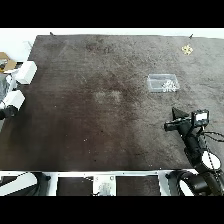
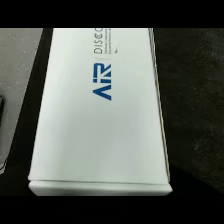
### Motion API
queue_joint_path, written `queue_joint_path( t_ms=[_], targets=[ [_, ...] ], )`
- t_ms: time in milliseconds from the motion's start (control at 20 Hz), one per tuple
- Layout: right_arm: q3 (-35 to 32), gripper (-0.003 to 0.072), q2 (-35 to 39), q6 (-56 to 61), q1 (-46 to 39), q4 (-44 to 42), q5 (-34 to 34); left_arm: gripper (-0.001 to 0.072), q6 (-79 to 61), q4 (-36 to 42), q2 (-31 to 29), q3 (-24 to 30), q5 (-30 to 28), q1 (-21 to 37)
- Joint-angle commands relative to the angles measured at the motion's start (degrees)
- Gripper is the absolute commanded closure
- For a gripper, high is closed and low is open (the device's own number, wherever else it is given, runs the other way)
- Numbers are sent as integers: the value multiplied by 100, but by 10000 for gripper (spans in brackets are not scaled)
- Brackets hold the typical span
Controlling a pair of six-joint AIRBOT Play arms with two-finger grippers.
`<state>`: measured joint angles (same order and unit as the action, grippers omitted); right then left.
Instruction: Fold the box and place the chain.
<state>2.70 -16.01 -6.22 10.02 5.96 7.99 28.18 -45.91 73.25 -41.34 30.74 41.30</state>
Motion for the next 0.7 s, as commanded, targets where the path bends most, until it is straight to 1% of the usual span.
queue_joint_path(
  t_ms=[0,150,300,350,400,450,550,650],
  targets=[
    [-4,682,0,2,2,0,42,701,20,-214,120,4,-214,11],
    [-4,683,0,0,2,2,42,699,-411,-216,251,7,48,11],
    [-4,682,0,2,2,0,42,696,-472,-221,291,4,-15,11],
    [-4,682,0,0,2,0,42,605,-507,-223,289,2,-28,11],
    [-4,683,0,0,2,2,42,179,-708,-219,289,-2,0,11],
    [-4,683,0,0,2,2,42,0,-737,-219,280,-15,15,11],
    [-4,682,0,0,2,2,44,0,-756,-216,197,-20,-15,11],
    [-4,682,0,0,2,2,44,-1,-734,-219,-24,-20,79,11]
  ],
)
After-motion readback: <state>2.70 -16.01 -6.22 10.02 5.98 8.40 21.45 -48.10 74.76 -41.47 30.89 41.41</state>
